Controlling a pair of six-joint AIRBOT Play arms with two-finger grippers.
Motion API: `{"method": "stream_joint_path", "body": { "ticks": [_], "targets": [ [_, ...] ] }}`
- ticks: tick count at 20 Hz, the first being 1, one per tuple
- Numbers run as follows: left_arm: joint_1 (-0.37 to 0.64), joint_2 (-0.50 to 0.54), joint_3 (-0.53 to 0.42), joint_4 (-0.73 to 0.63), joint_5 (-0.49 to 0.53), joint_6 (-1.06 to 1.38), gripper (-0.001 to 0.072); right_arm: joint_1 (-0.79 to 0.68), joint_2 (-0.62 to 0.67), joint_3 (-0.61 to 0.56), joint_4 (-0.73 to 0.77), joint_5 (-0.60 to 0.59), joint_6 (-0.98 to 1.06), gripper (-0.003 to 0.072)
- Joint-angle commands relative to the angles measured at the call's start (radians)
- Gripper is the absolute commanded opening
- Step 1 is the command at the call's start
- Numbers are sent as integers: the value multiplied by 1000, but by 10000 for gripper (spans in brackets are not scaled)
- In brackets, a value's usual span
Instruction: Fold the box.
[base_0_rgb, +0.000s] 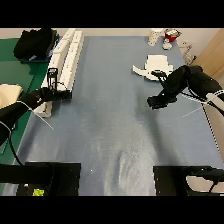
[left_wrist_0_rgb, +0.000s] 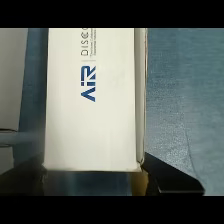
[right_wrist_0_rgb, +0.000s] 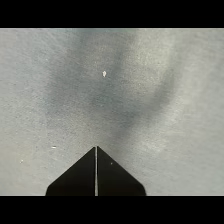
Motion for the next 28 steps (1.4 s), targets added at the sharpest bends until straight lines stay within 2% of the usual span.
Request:
{"method": "stream_joint_path", "body": {
  "ticks": [1,5,13,14,15,19,23,28],
  "targets": [
    [2,-45,34,1,5,3,402,1,0,1,0,0,0,14],
    [-5,-77,35,2,15,4,402,1,0,1,0,0,0,15],
    [-6,-77,35,0,11,2,403,1,0,1,0,0,0,14],
    [-6,-77,35,0,-1,2,454,1,0,1,0,0,0,15],
    [-6,-76,35,0,-18,2,677,1,0,1,0,0,0,15],
    [-2,-68,36,1,-97,1,695,1,0,1,0,0,0,15],
    [24,11,36,11,-209,3,696,1,0,1,0,0,0,15],
    [99,170,36,11,-468,3,695,1,0,1,0,0,0,15]
  ]
}}
